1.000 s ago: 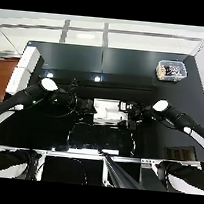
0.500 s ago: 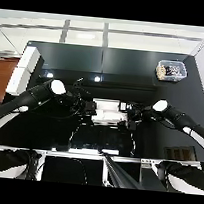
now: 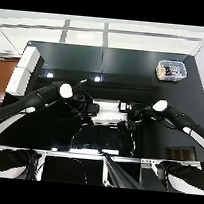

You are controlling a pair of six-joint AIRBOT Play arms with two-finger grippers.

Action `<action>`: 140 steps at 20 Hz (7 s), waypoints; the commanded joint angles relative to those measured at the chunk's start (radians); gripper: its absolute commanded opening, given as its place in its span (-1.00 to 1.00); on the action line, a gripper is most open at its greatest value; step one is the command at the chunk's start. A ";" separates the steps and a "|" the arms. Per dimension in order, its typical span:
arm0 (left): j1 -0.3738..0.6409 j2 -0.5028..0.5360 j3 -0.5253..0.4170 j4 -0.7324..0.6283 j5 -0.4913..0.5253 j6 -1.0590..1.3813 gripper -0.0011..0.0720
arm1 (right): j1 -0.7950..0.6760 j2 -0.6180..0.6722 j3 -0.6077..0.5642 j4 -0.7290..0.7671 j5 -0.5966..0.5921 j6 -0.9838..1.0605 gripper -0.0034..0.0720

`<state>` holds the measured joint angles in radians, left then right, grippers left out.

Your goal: Fold the box and place the chain.

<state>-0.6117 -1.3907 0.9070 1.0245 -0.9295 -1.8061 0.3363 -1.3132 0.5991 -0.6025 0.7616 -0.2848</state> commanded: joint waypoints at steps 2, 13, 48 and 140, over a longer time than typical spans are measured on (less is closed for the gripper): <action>-0.090 -0.072 0.121 0.230 -0.083 -0.218 -0.23 | 0.000 0.000 0.000 0.000 0.000 0.000 -0.44; -0.202 -0.143 0.206 0.416 -0.153 -0.506 -0.23 | 0.000 0.000 0.000 0.000 0.000 0.000 -0.44; -0.246 -0.184 0.262 0.481 -0.200 -0.559 -0.91 | 0.000 0.000 0.000 0.000 0.000 0.000 -0.44; -0.241 -0.183 0.264 0.505 -0.253 -0.547 -0.91 | 0.074 0.036 0.242 -0.352 0.304 1.800 -0.13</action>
<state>-0.8543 -1.5730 1.1698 1.5288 -1.1843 -2.3531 0.3470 -1.2766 0.8169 -0.8280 1.1049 1.3735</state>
